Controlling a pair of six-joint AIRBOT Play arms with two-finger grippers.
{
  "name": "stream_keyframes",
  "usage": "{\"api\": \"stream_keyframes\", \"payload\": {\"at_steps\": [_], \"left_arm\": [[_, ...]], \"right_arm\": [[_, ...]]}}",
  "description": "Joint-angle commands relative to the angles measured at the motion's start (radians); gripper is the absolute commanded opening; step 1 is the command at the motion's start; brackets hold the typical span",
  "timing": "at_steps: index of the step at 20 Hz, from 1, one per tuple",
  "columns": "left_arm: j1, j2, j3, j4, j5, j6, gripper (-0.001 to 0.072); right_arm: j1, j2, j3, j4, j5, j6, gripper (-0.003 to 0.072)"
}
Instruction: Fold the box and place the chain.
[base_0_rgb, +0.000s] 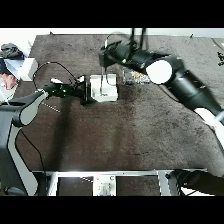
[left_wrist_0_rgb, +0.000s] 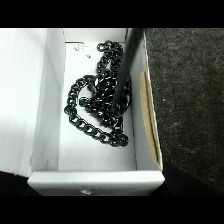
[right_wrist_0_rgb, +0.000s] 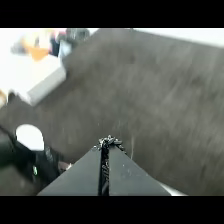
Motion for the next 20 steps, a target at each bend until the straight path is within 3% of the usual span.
{"api": "stream_keyframes", "payload": {"at_steps": [1, 5, 6, 7, 8, 16, 20], "left_arm": [[0.000, 0.000, 0.000, 0.000, 0.000, 0.000, 0.0232], [0.000, 0.000, 0.000, 0.000, 0.000, 0.000, 0.0232], [0.000, 0.000, 0.000, 0.000, 0.000, 0.000, 0.0233], [0.000, 0.000, 0.000, 0.000, 0.000, 0.000, 0.0233], [0.000, 0.000, 0.000, 0.000, 0.000, 0.000, 0.0232], [0.000, 0.000, 0.000, 0.000, 0.001, 0.000, 0.0232], [0.000, 0.000, 0.000, 0.000, 0.000, 0.000, 0.0233]], "right_arm": [[-0.006, -0.118, 0.000, -0.011, 0.025, 0.034, -0.0008], [-0.009, -0.270, -0.001, -0.006, 0.085, 0.105, -0.0008], [-0.010, -0.305, -0.001, -0.008, 0.120, 0.105, 0.0023], [-0.020, -0.335, 0.000, -0.018, 0.156, 0.106, 0.0236], [-0.037, -0.352, -0.001, -0.032, 0.185, 0.106, 0.0322], [-0.292, -0.295, -0.086, -0.037, 0.192, 0.182, 0.0322], [-0.347, -0.366, -0.099, 0.101, 0.112, 0.170, 0.0322]]}}
